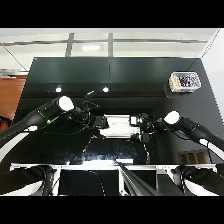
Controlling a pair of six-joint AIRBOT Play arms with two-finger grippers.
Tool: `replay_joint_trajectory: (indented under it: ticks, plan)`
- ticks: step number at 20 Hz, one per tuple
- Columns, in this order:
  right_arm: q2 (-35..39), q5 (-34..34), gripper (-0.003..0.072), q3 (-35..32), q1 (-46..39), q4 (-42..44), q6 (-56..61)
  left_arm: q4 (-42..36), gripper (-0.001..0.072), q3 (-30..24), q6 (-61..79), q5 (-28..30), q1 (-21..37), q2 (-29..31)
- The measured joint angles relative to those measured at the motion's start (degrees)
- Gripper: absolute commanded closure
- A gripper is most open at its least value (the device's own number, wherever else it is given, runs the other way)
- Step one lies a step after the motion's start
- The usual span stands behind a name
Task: Fold the box and place the chain.
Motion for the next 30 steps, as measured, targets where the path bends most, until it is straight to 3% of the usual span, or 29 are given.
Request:
replay_joint_trajectory:
  ticks: [14,30]
  plan:
    - [0.0,0.0,0.056,0.0,0.0,0.0,-0.02,-0.66,0.023,2.8,-2.49,-1.05,-0.85,-0.04]
    - [0.0,-0.02,0.0559,0.0,0.0,0.0,0.0,23.37,0.0231,3.19,-27.78,8.0,-13.51,-0.79]
